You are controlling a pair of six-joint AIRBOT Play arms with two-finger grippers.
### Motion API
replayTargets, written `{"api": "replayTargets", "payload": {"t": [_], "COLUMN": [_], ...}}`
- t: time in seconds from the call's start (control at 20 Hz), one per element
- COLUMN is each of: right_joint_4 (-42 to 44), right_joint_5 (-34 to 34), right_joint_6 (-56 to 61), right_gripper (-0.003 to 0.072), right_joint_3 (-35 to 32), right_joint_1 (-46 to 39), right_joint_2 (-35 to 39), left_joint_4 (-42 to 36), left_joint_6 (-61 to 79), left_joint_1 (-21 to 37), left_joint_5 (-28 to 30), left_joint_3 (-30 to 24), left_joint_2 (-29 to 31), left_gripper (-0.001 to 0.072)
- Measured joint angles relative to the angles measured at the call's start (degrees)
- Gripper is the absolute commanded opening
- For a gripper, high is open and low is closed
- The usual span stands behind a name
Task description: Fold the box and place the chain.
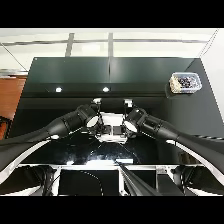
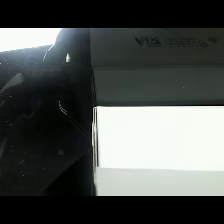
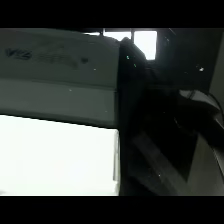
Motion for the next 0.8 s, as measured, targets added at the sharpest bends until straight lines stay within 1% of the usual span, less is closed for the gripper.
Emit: {"api": "replayTargets", "payload": {"t": [0.2,0.25,0.3,0.4,0.45,0.5,0.65,0.7,0.75,0.8], "right_joint_4": [0.13,0.13,0.11,0.24,0.2,0.17,0.13,0.13,0.22,0.46], "right_joint_5": [-0.37,-0.46,-0.55,-0.9,-0.85,-0.85,-0.96,-1.01,-1.05,-1.25], "right_joint_6": [0.55,0.59,0.48,0.37,0.39,0.44,0.96,0.92,0.83,0.5], "right_gripper": [0.0014,0.0064,0.0153,0.0144,0.0114,0.0012,0.0011,0.002,0.0214,0.0355], "right_joint_3": [0.0,0.0,0.0,0.0,0.0,0.0,0.0,0.0,0.0,0.02], "right_joint_1": [-0.15,-0.15,-0.22,-0.22,-0.22,-0.22,-0.22,-0.22,-0.22,-0.22], "right_joint_2": [-0.17,-0.17,-0.2,-0.22,-0.22,-0.22,-0.22,-0.22,-0.22,-0.22], "left_joint_4": [-0.17,-0.13,0.07,0.22,0.2,0.17,-0.13,-0.11,-0.07,0.09], "left_joint_6": [-0.15,-0.13,0.0,0.28,0.26,0.22,-0.13,-0.13,-0.09,0.17], "left_joint_1": [0.0,0.0,0.0,0.0,0.0,0.0,0.0,0.0,0.0,0.0], "left_joint_5": [-0.11,-0.11,0.09,0.09,0.07,0.04,-0.09,-0.09,-0.09,0.13], "left_joint_3": [0.0,0.0,0.0,0.0,0.0,0.0,0.0,0.0,0.0,0.0], "left_joint_2": [0.0,0.0,0.0,0.0,0.0,0.0,0.0,0.0,0.0,0.0], "left_gripper": [0.0031,0.0031,0.0031,0.003,0.003,0.003,0.0031,0.003,0.0031,0.003]}}
